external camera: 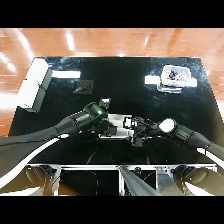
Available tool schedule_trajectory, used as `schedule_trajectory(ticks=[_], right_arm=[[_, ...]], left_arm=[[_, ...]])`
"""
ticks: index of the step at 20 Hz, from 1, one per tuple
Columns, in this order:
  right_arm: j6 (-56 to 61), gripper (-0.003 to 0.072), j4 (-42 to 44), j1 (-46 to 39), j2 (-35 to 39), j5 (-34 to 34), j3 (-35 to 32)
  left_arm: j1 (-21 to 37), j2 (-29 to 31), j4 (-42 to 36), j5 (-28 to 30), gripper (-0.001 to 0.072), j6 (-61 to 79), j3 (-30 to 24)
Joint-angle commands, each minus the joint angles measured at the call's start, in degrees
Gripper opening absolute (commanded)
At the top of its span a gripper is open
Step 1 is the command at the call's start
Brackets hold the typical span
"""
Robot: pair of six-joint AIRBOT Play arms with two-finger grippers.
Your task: Fold the box and place the chain.
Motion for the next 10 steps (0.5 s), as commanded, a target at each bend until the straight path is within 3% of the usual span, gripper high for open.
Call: schedule_trajectory(ticks=[1, 10], right_arm=[[0.4, 0.0259, 0.1, 0.0, 0.0, -0.1, 0.0], [0.4, 0.0259, 0.1, 0.0, 0.0, -0.1, 0.0]], left_arm=[[0.2, 0.1, 1.2, 3.2, 0.0496, -0.3, 0.1], [1.7, 0.1, 4.5, 7.9, 0.0495, -0.3, 2.9]])
